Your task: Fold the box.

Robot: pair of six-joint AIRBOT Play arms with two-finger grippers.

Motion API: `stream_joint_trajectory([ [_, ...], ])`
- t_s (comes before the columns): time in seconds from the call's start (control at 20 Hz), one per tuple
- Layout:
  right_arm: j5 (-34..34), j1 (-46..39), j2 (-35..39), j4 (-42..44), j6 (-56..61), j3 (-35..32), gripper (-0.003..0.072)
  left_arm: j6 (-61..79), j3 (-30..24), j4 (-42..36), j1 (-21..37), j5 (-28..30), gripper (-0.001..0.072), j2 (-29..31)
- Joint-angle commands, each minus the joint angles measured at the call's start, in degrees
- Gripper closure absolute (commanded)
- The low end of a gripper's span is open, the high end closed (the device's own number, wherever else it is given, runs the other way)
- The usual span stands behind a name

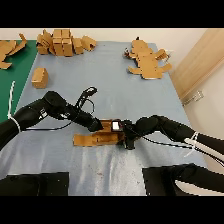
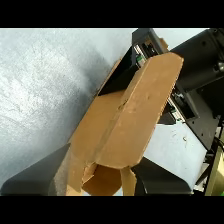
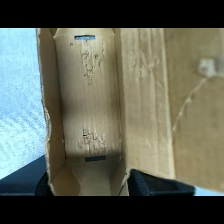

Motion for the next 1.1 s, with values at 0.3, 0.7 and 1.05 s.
stream_joint_trajectory([
  [0.3,-0.2,0.0,0.0,-0.1,0.1,0.0,0.018,-11.6,6.2,13.8,6.9,-13.8,0.0242,0.0],
  [0.7,-0.2,0.0,0.0,-0.1,0.1,0.0,0.018,-9.6,3.6,2.4,4.0,-21.1,0.07,0.0],
  [1.05,-0.5,0.0,0.0,-0.1,0.1,0.0,0.018,-4.7,2.9,-6.1,-1.1,-2.2,0.0699,-2.9],
])
